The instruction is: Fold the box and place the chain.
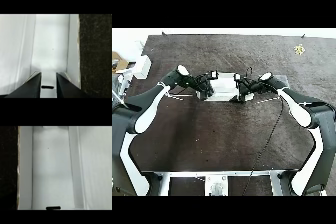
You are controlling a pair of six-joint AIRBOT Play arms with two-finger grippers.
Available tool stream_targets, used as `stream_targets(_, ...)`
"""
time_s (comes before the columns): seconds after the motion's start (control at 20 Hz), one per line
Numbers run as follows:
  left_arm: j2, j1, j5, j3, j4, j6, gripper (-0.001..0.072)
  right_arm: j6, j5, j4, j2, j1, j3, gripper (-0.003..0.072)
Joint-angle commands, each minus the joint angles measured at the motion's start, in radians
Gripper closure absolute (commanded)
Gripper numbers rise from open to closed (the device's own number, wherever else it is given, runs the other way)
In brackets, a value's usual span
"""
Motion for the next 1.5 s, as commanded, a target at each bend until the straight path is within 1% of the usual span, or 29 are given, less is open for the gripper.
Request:
stream_targets(0.0, -0.007, 0.001, -0.007, 0.0, -0.035, 0.005, 0.0507, 0.001, 0.0, 0.001, -0.001, 0.001, 0.0, 0.0258)
stream_targets(0.05, -0.007, 0.001, -0.007, 0.0, -0.035, 0.005, 0.0445, 0.001, 0.0, 0.001, -0.001, 0.001, 0.0, 0.0257)
stream_targets(0.1, -0.007, 0.001, -0.007, 0.0, -0.034, 0.004, 0.0269, 0.001, 0.0, 0.001, -0.001, 0.001, 0.0, 0.0258)
stream_targets(0.15, -0.007, 0.001, -0.001, 0.0, -0.031, -0.006, 0.0126, 0.001, 0.0, 0.001, -0.001, 0.001, 0.0, 0.0258)
stream_targets(0.2, -0.007, 0.001, 0.004, 0.0, -0.031, -0.014, 0.0006, 0.001, 0.0, 0.001, -0.001, 0.001, 0.0, 0.0257)
stream_targets(0.25, -0.007, 0.001, 0.017, 0.0, -0.027, -0.026, -0.0011, 0.001, 0.0, 0.001, -0.001, 0.001, 0.0, 0.0258)
stream_targets(0.35, -0.007, 0.001, 0.023, 0.0, -0.023, -0.03, -0.0011, 0.001, 0.0, 0.001, -0.001, 0.001, 0.0, 0.0258)
stream_targets(0.4, -0.007, 0.001, 0.026, 0.0, -0.023, -0.03, 0.0006, 0.001, 0.0, 0.001, -0.001, 0.001, 0.0, 0.0258)
stream_targets(0.65, -0.005, 0.02, 0.037, 0.0, -0.008, -0.102, 0.0008, 0.001, 0.0, 0.001, -0.001, 0.001, 0.0, 0.0257)
stream_targets(0.7, -0.002, 0.03, 0.027, 0.001, -0.009, -0.111, 0.0128, 0.001, 0.0, 0.001, -0.001, 0.001, 0.0, 0.0258)
stream_targets(0.75, -0.002, 0.042, -0.003, 0.011, -0.009, -0.111, 0.0402, 0.001, 0.0, 0.001, -0.001, 0.001, 0.0, 0.0257)
stream_targets(0.8, -0.002, 0.054, -0.041, 0.023, -0.008, -0.113, 0.0558, 0.001, 0.0, 0.001, -0.001, 0.001, 0.0, 0.0258)
stream_targets(0.85, -0.002, 0.062, -0.077, 0.036, -0.008, -0.131, 0.0688, 0.001, 0.0, 0.001, -0.001, 0.001, 0.0, 0.0258)
stream_targets(1.0, -0.002, 0.095, -0.195, 0.105, -0.008, -0.233, 0.0699, 0.001, 0.0, 0.001, -0.001, 0.001, 0.0, 0.0258)
stream_targets(1.1, -0.001, 0.124, -0.217, 0.174, -0.001, -0.349, 0.0699, 0.001, 0.0, 0.001, -0.001, 0.001, 0.0, 0.0258)
stream_targets(1.3, -0.001, 0.195, -0.309, 0.37, 0.0, -0.809, 0.0699, 0.001, 0.0, 0.001, -0.001, 0.001, 0.0, 0.0257)
stream_targets(1.35, -0.001, 0.216, -0.325, 0.392, -0.002, -0.925, 0.0699, 0.001, 0.0, 0.001, -0.001, 0.001, 0.0, 0.0258)
stream_targets(1.45, -0.002, 0.261, -0.349, 0.381, -0.002, -1.049, 0.0699, 0.001, 0.0, 0.001, -0.001, 0.001, 0.0, 0.0258)
